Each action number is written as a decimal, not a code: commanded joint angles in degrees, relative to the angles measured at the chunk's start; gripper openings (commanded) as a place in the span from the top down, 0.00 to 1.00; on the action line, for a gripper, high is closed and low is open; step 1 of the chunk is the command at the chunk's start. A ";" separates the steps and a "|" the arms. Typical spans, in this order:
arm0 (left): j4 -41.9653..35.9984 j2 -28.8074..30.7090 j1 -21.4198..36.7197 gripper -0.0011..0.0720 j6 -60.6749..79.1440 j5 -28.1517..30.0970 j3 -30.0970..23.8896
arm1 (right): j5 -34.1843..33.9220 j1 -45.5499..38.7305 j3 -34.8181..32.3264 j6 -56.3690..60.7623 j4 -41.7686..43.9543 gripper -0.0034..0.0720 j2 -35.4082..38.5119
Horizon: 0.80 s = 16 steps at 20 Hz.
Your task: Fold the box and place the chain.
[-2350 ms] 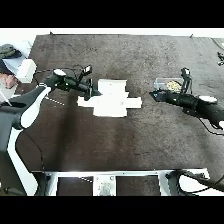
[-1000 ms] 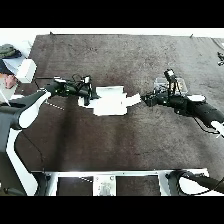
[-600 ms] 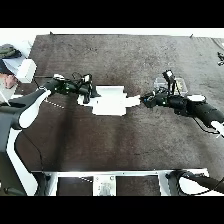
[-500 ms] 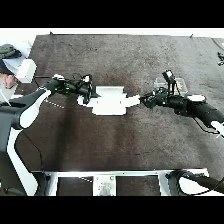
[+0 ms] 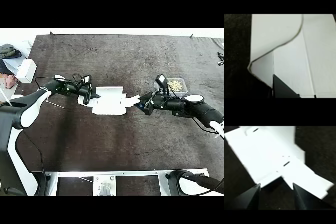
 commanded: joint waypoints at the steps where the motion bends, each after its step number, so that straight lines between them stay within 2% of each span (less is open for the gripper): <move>1: 0.20 -0.02 -0.04 0.97 -0.02 0.04 0.04 | -0.13 4.44 0.00 -3.28 -4.26 0.34 -0.04; 2: 0.15 -0.02 -0.04 0.97 -0.02 0.04 0.04 | -2.40 6.34 0.00 -3.26 -4.94 0.21 -0.07; 5: -0.09 -0.02 -0.04 0.97 -0.02 0.11 0.04 | -9.03 11.47 0.00 -5.51 -7.67 0.17 -0.17; 10: -0.22 -0.02 -0.04 0.97 -0.02 0.09 0.04 | -15.28 17.49 0.00 -11.04 -8.59 0.17 -4.66; 16: -0.22 0.00 -0.04 0.97 -0.02 0.11 0.04 | -21.49 20.72 0.24 -13.81 -10.95 0.17 -6.75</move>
